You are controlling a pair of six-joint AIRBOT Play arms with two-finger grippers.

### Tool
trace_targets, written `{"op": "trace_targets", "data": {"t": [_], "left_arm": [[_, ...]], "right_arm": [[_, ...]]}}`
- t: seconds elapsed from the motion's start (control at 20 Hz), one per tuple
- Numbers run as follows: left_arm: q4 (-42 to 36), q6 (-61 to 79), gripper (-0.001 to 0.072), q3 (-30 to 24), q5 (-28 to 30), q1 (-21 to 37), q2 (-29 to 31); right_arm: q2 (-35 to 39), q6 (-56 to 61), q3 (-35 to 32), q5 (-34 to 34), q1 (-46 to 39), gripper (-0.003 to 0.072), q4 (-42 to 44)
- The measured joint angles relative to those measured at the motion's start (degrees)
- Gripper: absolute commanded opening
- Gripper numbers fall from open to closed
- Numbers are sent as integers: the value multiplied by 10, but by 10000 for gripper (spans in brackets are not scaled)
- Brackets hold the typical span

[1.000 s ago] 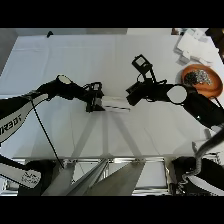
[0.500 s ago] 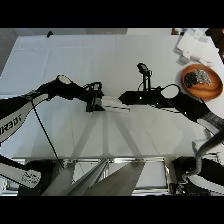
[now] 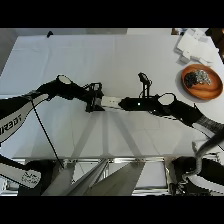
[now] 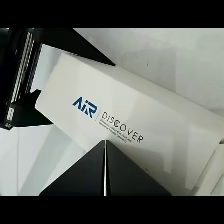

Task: Fold the box and place the chain.

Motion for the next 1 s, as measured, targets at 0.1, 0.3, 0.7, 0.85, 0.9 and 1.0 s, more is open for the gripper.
{"op": "trace_targets", "data": {"t": [0.1,0.3,0.7,0.85,0.9,1.0], "left_arm": [[0,0,278,0,0,0,0],[-3,-5,278,0,-1,0,0],[-3,-2,278,0,0,0,0],[-2,-2,278,0,0,0,0],[-2,-2,278,0,0,0,0],[-2,-1,278,0,-1,0,0]], "right_arm": [[0,-2,-3,-2,2,5,2],[19,-42,-7,2,4,11,41],[81,-100,-11,-24,-3,4,99],[86,-104,-34,-14,-28,2,111],[87,-107,-45,-12,-37,2,122],[87,-112,-62,-6,-48,1,136]]}}
